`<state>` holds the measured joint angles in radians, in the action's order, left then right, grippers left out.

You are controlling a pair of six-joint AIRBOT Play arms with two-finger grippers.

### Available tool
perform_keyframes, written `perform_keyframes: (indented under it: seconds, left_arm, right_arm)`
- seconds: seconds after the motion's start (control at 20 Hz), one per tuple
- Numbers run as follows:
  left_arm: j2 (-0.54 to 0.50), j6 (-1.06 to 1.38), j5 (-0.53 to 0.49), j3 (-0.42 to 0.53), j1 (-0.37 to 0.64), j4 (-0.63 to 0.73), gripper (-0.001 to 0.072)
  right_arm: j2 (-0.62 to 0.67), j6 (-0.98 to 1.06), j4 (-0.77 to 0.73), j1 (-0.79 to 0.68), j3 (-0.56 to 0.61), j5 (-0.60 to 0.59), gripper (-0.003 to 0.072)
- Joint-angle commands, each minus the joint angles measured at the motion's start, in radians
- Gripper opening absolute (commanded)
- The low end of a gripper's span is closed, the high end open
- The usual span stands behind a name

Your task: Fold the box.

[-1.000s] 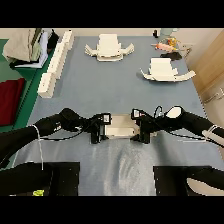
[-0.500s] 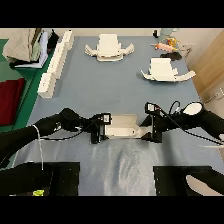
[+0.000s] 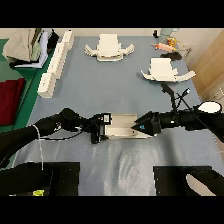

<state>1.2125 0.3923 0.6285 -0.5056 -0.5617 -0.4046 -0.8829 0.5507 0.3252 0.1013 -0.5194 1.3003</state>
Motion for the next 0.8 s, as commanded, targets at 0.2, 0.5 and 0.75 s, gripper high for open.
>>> perform_keyframes:
  seconds: [0.2,0.5,0.75]
  left_arm:
    - [0.000,0.000,0.000,0.000,0.000,0.000,0.0475]
    - [0.000,0.000,0.000,0.000,0.000,0.000,0.0475]
    - [0.000,0.000,0.000,0.000,0.000,0.000,0.0475]
  right_arm:
    - [0.010,0.344,-0.167,-0.002,-0.001,-0.006,0.0709]
    - [-0.002,0.370,-0.111,0.059,0.024,-0.007,0.0376]
    - [-0.025,0.356,-0.066,0.301,0.085,-0.295,0.0376]
